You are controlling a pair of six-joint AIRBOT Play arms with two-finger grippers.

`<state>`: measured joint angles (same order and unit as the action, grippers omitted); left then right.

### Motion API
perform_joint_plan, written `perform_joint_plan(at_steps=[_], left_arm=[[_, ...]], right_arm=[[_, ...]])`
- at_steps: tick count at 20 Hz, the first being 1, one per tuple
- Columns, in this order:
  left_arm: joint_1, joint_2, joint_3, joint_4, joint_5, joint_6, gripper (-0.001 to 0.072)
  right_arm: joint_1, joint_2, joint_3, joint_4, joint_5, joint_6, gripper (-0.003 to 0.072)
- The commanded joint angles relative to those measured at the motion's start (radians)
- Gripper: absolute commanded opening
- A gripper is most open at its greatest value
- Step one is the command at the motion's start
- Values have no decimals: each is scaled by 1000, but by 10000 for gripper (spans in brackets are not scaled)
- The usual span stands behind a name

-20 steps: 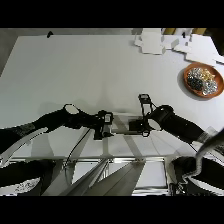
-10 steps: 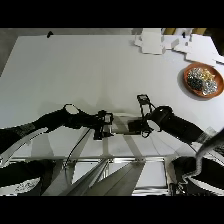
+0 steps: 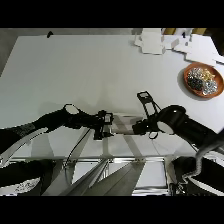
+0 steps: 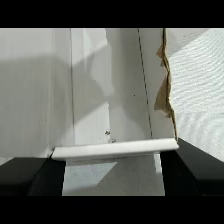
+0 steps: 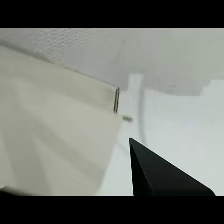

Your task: Fold the box and place the chain.

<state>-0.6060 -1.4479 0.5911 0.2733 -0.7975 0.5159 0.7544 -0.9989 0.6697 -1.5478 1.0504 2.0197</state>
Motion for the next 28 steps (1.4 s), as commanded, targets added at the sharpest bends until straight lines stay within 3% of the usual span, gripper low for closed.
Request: perform_joint_plan(at_steps=[1,4,10,17,28], left_arm=[[0,0,0,0,0,0,209],[0,0,0,0,0,0,209],[0,0,0,0,0,-1,209],[0,0,0,0,0,0,209],[0,0,0,0,0,0,209]], right_arm=[[-35,100,44,0,140,-128,331],[-94,164,169,7,196,-180,331],[-264,172,420,3,167,-330,316],[-515,130,438,3,208,-426,317],[-652,96,437,-5,206,-511,317]])
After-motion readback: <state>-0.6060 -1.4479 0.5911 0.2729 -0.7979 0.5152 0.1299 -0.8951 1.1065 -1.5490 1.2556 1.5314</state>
